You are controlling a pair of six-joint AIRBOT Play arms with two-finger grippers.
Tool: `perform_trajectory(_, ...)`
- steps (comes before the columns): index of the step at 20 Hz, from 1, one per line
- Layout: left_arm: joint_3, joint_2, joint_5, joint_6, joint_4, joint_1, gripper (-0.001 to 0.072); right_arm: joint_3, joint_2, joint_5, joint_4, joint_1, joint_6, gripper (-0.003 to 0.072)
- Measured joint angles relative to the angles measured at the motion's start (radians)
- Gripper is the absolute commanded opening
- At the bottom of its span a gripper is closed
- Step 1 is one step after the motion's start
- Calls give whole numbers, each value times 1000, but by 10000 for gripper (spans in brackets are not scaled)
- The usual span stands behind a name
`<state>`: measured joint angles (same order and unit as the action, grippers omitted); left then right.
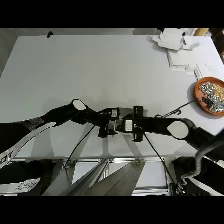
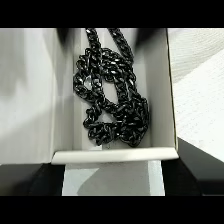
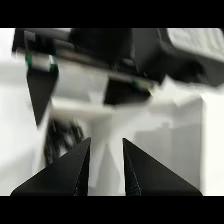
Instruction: Fold the box and place the chain.
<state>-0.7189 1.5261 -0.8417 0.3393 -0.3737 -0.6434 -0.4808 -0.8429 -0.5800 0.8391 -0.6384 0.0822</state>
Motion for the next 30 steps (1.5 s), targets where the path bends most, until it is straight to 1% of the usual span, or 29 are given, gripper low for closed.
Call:
perform_trajectory(1, 0, 0, 0, 0, 0, 0, 272, -2, 38, -58, 48, 44, 0, 201)
perform_trajectory(2, 0, 0, 0, 0, 0, 0, 272, -3, 74, -120, 95, 93, 0, 166)
perform_trajectory(5, 0, 0, 0, 0, 0, 0, 272, -5, 137, -277, 180, 240, 0, 166)
perform_trajectory(7, 0, 0, 0, 0, 0, 0, 272, 1, 146, -344, 216, 328, -11, 166)
perform_trajectory(9, 0, 0, 0, 0, 0, 0, 272, 10, 131, -380, 236, 388, -44, 166)
perform_trajectory(12, 0, 0, 0, 0, 0, 0, 272, 18, 68, -404, 248, 435, -107, 166)
perform_trajectory(16, 0, 0, 0, 0, 0, 0, 272, 21, -44, -408, 251, 456, -181, 166)
perform_trajectory(19, 0, 0, 0, 0, 0, 0, 272, 21, -120, -372, 237, 461, -215, 166)
perform_trajectory(23, 0, 0, 0, 0, 0, 0, 272, 21, -182, -330, 185, 463, -290, 166)
perform_trajectory(24, 0, 0, 0, 0, 0, 0, 272, 21, -194, -321, 177, 463, -300, 139)
perform_trajectory(25, 0, 0, 0, 0, 0, 0, 272, 21, -203, -312, 171, 463, -310, 51)
perform_trajectory(26, 0, 0, 0, 0, 0, 0, 272, 21, -209, -311, 169, 463, -315, 20)
perform_trajectory(28, 0, 0, 0, 0, 0, 0, 272, 21, -206, -317, 173, 463, -314, 20)
perform_trajectory(30, 0, 0, 0, 0, 0, 0, 272, 21, -168, -343, 205, 463, -277, 19)
